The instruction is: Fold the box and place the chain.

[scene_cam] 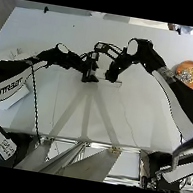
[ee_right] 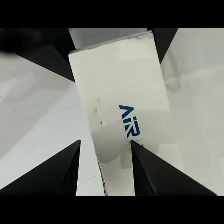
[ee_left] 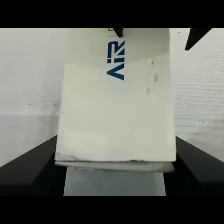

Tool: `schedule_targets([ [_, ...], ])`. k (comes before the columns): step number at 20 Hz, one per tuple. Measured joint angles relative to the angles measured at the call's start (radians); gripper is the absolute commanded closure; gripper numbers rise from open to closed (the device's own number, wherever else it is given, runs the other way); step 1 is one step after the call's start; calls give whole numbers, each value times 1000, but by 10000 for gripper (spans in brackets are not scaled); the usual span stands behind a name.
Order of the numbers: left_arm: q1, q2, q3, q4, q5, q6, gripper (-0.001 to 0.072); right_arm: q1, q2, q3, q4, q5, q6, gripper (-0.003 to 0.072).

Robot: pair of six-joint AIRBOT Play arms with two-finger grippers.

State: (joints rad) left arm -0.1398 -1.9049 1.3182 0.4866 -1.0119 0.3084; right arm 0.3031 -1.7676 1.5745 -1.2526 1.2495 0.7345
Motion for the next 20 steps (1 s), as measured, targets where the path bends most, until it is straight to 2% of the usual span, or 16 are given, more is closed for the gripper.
schedule_targets([
  [3, 0, 0, 0, 1, -2, -1, 283, 0, 22, -3, -7, 28, 3, 302],
  [5, 2, 0, 0, 0, 1, -2, 283, -1, 48, -2, -5, 3, 4, 309],
  [6, 2, 0, 0, 0, 1, -2, 283, -1, 65, -2, 1, -21, 11, 399],
  [7, 2, 0, 0, 0, 2, -2, 283, -2, 77, -2, 1, -34, 29, 570],
  [8, 2, 0, 0, 0, 1, -2, 283, -3, 89, -2, 9, -60, 59, 673],
  [13, 2, 0, 0, 0, 2, -2, 283, -18, 113, -33, 133, -126, 231, 676],
  [20, 2, 0, 0, 0, 2, -2, 283, -22, 97, -229, 437, -328, 306, 674],
])
